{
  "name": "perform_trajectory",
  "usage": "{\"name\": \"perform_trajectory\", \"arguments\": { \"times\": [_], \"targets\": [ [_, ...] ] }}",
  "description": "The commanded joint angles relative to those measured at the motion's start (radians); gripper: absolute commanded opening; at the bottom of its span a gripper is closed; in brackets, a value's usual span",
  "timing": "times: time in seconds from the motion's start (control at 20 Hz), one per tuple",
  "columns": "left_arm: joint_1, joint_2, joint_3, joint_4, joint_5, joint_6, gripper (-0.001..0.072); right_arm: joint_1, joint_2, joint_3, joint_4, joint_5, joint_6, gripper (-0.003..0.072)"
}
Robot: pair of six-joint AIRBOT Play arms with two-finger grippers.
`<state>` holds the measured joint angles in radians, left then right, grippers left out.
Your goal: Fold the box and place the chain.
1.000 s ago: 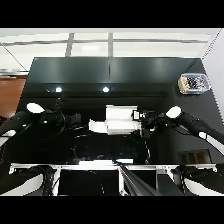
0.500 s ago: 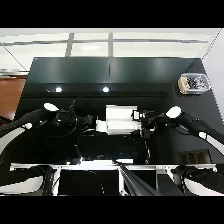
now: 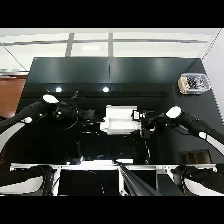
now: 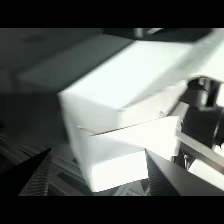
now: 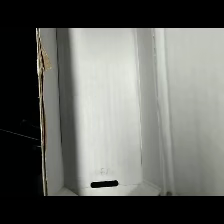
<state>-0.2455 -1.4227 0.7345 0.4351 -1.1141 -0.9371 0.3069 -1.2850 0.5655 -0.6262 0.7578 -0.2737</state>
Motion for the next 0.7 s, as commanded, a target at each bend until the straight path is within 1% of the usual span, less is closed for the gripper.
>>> {"name": "perform_trajectory", "arguments": {
  "times": [0.0,0.2,0.4,0.5,0.55,0.6,0.65],
  "targets": [
    [-0.045,0.001,0.058,0.05,-0.01,-0.067,0.0623,0.001,0.0,0.0,0.001,0.0,0.0,0.0345],
    [-0.106,0.001,0.113,0.191,-0.01,-0.197,0.0617,0.001,0.0,0.0,0.001,0.0,0.0,0.0345],
    [-0.151,0.001,0.155,0.208,0.005,-0.267,0.0615,0.001,0.0,0.0,0.001,0.0,0.0,0.0346],
    [-0.157,0.001,0.167,0.22,0.019,-0.314,0.0614,0.001,0.0,0.0,0.001,0.0,0.0,0.0345],
    [-0.158,0.001,0.167,0.219,0.023,-0.33,0.0595,0.001,0.0,0.0,0.001,0.0,0.0,0.0345],
    [-0.163,0.001,0.167,0.219,0.026,-0.335,0.0519,0.001,0.0,0.0,0.001,0.0,0.0,0.0345],
    [-0.169,0.001,0.167,0.219,0.03,-0.336,0.0478,0.001,0.0,0.0,0.001,0.0,0.0,0.0345]
  ]
}}
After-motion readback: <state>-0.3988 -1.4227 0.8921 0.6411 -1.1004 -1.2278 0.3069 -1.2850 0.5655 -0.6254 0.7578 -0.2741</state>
